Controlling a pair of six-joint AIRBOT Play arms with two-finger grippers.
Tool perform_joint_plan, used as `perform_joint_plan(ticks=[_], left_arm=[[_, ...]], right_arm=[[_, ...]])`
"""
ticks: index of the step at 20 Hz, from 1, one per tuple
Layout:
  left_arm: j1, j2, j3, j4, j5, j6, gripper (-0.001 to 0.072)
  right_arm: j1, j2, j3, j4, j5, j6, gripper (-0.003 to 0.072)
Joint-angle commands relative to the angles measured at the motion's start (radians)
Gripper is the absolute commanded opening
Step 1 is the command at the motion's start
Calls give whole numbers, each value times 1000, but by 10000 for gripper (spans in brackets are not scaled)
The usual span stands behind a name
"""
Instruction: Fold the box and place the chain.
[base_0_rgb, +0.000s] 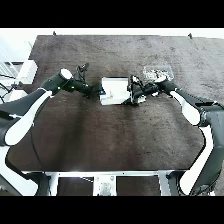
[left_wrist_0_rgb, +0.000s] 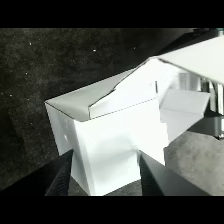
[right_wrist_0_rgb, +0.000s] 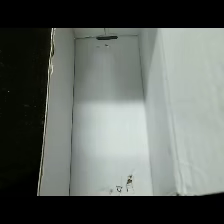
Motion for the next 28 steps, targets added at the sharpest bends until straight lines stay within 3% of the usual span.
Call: perform_joint_plan(ticks=[1, 4, 5, 6, 12, 21, 25, 28], left_arm=[[-26, 0, 39, 119, 3, -122, 463], [-36, 0, 41, 134, 0, -185, 461], [-40, 0, 41, 151, 1, -220, 390], [-45, 0, 41, 167, 1, -253, 364], [-76, -2, 70, 257, 4, -345, 365], [-89, -3, 92, 286, -1, -418, 366], [-107, -4, 100, 356, -21, -480, 366], [-132, -35, 156, 420, -69, -517, 366]], right_arm=[[0, 0, 0, 0, 0, 0, 594], [0, 0, 0, 0, 0, 0, 594], [0, 0, 0, 0, 0, 0, 594], [0, 0, 0, 0, 0, 0, 594], [0, 0, 0, 0, 0, 0, 594], [0, 0, 0, 0, 0, 0, 594], [0, 0, 0, 0, 0, 0, 594], [0, 0, 0, 0, 0, 0, 594]])
